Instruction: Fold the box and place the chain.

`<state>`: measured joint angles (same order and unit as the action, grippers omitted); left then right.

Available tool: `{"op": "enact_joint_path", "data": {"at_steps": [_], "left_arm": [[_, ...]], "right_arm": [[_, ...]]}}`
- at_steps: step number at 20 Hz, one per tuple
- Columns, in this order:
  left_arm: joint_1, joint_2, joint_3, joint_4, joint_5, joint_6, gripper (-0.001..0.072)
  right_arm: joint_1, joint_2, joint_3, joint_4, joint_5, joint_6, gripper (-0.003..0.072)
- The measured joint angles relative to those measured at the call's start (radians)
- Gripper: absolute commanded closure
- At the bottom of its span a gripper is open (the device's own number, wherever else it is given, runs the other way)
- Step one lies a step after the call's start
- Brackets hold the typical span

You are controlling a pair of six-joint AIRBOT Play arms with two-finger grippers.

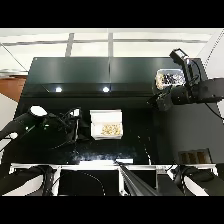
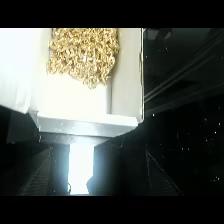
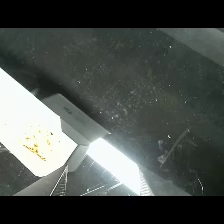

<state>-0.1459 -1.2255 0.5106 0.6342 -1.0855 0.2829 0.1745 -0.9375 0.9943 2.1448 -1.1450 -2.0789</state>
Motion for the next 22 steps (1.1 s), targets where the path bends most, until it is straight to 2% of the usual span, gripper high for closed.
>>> {"op": "enact_joint_path", "data": {"at_steps": [10,22], "left_arm": [[-0.056,-0.008,0.026,-0.037,0.047,-0.001,0.0007],[-0.064,-0.008,0.055,-0.028,0.063,-0.005,0.0007]], "right_arm": [[0.000,0.000,0.000,0.000,0.000,0.003,0.0172],[0.000,0.000,0.000,0.000,0.000,0.003,0.0172]]}}
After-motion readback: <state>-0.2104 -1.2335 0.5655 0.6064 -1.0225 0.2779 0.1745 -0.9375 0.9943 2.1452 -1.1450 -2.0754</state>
